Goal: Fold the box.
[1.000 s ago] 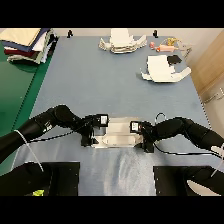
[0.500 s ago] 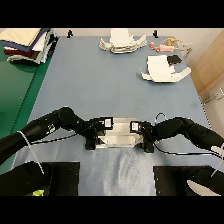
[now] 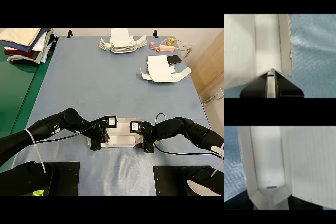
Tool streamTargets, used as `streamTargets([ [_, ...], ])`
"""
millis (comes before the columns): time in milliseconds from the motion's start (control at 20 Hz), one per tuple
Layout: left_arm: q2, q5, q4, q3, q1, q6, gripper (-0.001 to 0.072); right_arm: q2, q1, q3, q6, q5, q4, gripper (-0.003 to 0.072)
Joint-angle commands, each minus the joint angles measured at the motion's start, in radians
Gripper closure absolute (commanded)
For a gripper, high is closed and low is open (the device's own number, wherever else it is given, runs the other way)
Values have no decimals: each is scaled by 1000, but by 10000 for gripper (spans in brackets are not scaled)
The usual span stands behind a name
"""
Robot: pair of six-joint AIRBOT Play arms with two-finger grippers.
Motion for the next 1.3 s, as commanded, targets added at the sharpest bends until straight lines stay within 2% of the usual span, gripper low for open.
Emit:
streamTargets([
  [0,-3,6,-27,-4,-3,-2,269,0,1,0,0,0,0,247],
  [50,-3,5,-39,-10,-3,-3,163,0,1,0,0,0,0,247],
  [250,-3,-3,-37,-27,-3,-13,177,0,1,0,0,0,0,247],
  [300,-3,-4,-29,-27,-3,-36,264,0,1,0,0,0,0,247],
  [350,-2,-5,-6,-24,-3,-79,408,0,1,0,0,0,0,246],
  [400,-2,-8,38,-21,-3,-148,582,0,1,0,0,0,0,247],
  [450,2,-22,95,-16,-3,-220,664,0,1,0,0,0,0,246],
  [500,9,-31,151,-12,-1,-303,693,0,1,0,0,0,0,247],
  [700,100,-92,360,2,0,-626,693,0,1,0,0,0,0,247],
  [850,225,-142,391,3,34,-806,694,0,1,0,0,0,0,247],
  [1050,422,-202,419,3,161,-1122,693,0,1,0,0,0,0,247],
  [1150,468,-228,456,0,241,-1290,693,0,1,0,0,0,0,247],
  [1250,466,-267,461,-21,318,-1405,693,0,1,0,0,0,0,247],
])
